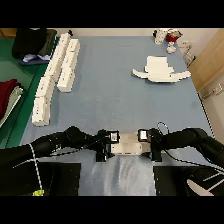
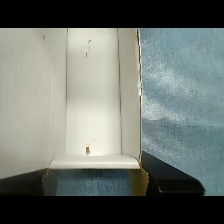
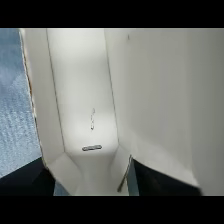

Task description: Fold the box.

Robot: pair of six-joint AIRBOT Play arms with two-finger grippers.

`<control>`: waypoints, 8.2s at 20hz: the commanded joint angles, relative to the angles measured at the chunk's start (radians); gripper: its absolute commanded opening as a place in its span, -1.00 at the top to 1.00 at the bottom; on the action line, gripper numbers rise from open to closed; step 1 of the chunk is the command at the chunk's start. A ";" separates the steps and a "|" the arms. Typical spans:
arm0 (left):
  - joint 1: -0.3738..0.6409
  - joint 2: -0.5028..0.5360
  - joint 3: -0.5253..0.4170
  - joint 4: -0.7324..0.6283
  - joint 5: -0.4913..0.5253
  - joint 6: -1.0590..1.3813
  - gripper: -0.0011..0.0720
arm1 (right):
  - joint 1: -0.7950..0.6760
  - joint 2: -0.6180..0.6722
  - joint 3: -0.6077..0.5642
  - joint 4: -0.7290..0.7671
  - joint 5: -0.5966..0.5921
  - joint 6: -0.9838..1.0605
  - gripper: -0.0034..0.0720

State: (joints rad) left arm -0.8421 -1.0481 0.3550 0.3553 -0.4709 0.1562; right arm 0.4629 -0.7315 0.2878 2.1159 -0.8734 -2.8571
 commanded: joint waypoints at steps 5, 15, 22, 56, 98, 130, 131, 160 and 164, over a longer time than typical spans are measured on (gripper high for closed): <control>0.000 0.000 0.000 0.000 -0.001 0.001 -0.44 | 0.000 0.211 0.135 -0.315 -0.421 0.640 -0.97; 0.000 0.000 0.000 0.000 -0.002 0.001 -0.43 | 0.128 0.031 0.131 0.407 0.067 1.367 0.33; 0.000 0.000 0.000 0.000 -0.001 0.002 -0.44 | 0.082 -0.159 0.187 0.352 0.232 1.365 0.33; 0.000 0.000 0.000 0.000 -0.002 0.001 -0.44 | 0.088 0.159 0.058 -0.275 -0.140 0.375 -0.85; 0.000 0.000 0.000 0.000 -0.002 0.002 -0.44 | -0.014 0.088 0.164 -0.955 -0.515 1.590 0.90; 0.000 0.000 0.000 0.000 -0.002 0.002 -0.44 | -0.499 -0.080 0.077 0.170 -0.447 1.168 0.45; 0.000 0.000 0.000 0.000 -0.002 0.002 -0.44 | -0.488 -0.059 0.087 0.170 -0.446 1.169 0.32; 0.000 0.000 0.000 0.000 -0.002 0.001 -0.44 | 0.393 -0.292 0.364 -0.453 -0.196 1.957 -0.45; 0.000 0.000 0.000 0.000 -0.002 0.002 -0.44 | 0.453 -0.335 0.391 -0.523 -0.244 2.061 -0.45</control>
State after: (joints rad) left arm -0.8425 -1.0481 0.3550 0.3553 -0.4732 0.1574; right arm 0.8658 -1.0306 0.6552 1.6680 -1.0813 -0.9043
